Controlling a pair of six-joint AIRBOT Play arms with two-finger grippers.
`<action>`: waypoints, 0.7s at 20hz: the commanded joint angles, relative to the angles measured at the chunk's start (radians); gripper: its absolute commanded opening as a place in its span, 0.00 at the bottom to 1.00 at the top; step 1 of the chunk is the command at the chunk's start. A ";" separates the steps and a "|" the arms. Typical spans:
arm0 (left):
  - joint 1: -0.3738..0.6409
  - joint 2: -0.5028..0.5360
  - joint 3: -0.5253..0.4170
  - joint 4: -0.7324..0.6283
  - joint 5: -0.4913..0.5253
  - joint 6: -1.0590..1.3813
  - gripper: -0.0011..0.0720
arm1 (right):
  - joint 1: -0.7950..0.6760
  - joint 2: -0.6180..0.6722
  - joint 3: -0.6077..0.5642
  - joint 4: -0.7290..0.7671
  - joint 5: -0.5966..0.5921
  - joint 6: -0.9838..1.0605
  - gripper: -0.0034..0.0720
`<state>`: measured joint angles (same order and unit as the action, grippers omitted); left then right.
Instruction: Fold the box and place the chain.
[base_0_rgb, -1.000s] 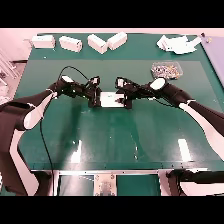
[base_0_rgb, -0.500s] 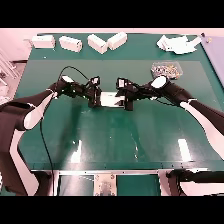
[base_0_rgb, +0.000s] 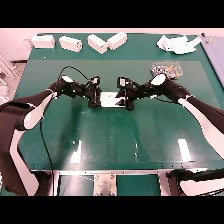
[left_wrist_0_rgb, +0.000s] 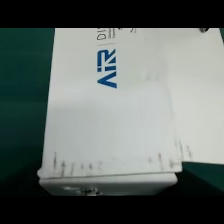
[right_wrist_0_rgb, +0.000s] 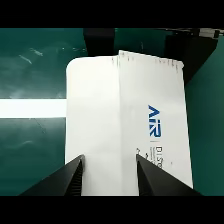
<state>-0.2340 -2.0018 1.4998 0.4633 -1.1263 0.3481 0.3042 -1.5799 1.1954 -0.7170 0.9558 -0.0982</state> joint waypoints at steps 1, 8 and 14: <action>0.000 0.001 0.000 0.000 0.000 0.000 0.73 | 0.002 -0.006 0.010 -0.003 0.014 0.000 0.50; 0.000 0.001 0.000 0.000 0.000 0.000 0.73 | 0.000 -0.028 0.048 -0.035 0.060 0.012 0.38; 0.000 0.001 0.000 0.000 0.000 0.000 0.73 | 0.000 -0.041 0.072 -0.035 0.048 0.013 0.45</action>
<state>-0.2344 -2.0018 1.4998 0.4633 -1.1267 0.3481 0.3046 -1.6165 1.2510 -0.7498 1.0088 -0.0887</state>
